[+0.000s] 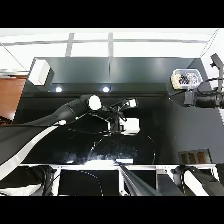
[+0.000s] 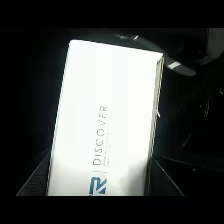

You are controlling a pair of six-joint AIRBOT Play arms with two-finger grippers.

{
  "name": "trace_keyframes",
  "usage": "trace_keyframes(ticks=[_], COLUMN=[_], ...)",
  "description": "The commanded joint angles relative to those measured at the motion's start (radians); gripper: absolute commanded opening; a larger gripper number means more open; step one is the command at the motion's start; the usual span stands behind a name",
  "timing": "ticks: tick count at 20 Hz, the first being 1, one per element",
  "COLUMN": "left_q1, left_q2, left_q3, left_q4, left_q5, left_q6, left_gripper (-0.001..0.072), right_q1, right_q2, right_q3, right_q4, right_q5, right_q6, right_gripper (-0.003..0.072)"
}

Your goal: Fold the box and place the chain.

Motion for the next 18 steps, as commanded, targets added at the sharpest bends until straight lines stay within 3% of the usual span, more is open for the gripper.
trace_keyframes(ticks=[1, 6, 8, 10, 11, 15, 18], left_q1=[-0.015, -0.061, -0.064, -0.063, -0.056, 0.040, 0.215], left_q2=[-0.024, -0.037, -0.035, -0.024, -0.012, 0.084, 0.173], left_q3=[-0.001, -0.001, 0.000, 0.001, 0.001, 0.000, -0.001], left_q4=[0.027, 0.109, 0.134, 0.133, 0.133, 0.284, 0.402], left_q5=[0.013, 0.081, 0.077, 0.045, 0.014, -0.095, -0.248], left_q6=[0.064, 0.073, 0.070, 0.066, 0.064, -0.217, -0.406], left_gripper=[0.0711, 0.0708, 0.0656, 0.0316, 0.0265, 0.0265, 0.0276], right_q1=[0.000, 0.000, 0.000, 0.000, 0.000, 0.000, 0.000], right_q2=[0.001, 0.001, 0.001, 0.001, 0.001, 0.001, 0.001], right_q3=[0.000, 0.000, 0.000, 0.000, 0.000, 0.000, 0.001], right_q4=[0.000, 0.000, 0.000, 0.001, 0.001, 0.002, 0.002], right_q5=[0.000, -0.001, -0.001, -0.001, 0.000, 0.001, 0.001], right_q6=[0.001, 0.001, 0.001, 0.001, 0.001, 0.001, 0.001], right_gripper=[0.0011, 0.0011, 0.0011, 0.0012, 0.0012, 0.0012, 0.0012])
